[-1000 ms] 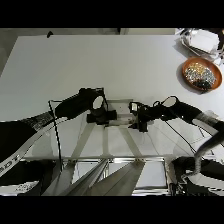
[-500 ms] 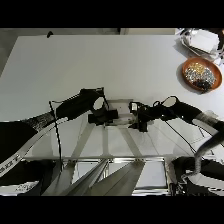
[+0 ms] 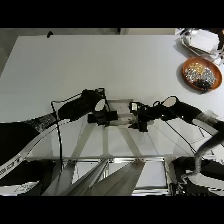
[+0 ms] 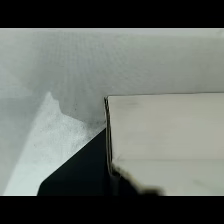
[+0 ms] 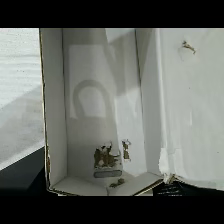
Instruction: Fold the box and place the chain.
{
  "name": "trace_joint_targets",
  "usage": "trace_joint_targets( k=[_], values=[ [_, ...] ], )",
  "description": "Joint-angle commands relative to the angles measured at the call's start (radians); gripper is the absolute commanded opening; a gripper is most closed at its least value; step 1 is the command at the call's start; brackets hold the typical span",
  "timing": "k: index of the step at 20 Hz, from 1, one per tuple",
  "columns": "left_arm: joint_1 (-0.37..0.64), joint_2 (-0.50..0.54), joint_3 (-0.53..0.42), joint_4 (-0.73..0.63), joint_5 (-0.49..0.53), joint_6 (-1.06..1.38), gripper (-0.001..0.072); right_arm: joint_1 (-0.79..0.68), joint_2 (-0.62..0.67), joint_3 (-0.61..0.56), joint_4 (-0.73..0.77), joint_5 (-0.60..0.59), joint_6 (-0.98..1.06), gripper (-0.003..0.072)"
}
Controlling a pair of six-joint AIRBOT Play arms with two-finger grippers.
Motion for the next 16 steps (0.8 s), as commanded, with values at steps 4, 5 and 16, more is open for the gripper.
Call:
trace_joint_targets(
  k=[4, 5, 16],
  values=[
    [-0.004, -0.003, -0.001, -0.004, 0.012, 0.0, 0.0005, 0.0, 0.001, 0.0, 0.0, 0.0, 0.0, 0.0403],
    [-0.004, -0.001, -0.001, -0.004, 0.012, 0.006, 0.0019, 0.0, 0.001, 0.0, 0.0, 0.0, 0.0, 0.0403],
    [0.088, 0.153, -0.001, 0.007, -0.074, 0.118, 0.0539, 0.0, 0.001, 0.0, 0.0, 0.0, 0.0, 0.0403]
  ],
)
